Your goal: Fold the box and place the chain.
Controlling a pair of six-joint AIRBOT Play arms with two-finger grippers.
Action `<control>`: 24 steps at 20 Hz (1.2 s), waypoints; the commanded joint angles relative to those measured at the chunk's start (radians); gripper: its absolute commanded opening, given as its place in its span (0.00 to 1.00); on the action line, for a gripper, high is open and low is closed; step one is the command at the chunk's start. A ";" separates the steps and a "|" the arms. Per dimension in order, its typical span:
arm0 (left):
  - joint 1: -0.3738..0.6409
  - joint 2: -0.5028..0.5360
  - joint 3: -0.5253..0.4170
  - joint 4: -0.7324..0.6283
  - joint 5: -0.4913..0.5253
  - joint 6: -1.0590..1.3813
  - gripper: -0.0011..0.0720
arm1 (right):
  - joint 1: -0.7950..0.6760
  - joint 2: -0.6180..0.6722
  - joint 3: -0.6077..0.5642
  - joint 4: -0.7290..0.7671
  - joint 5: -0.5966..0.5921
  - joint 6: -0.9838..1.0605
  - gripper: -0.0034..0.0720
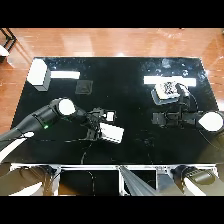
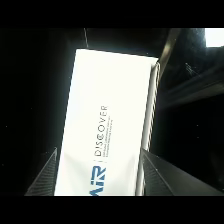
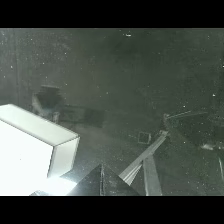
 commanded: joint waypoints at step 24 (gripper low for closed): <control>0.000 -0.029 -0.024 0.060 0.051 -0.094 0.69 | -0.001 0.000 0.001 0.001 0.000 0.001 0.07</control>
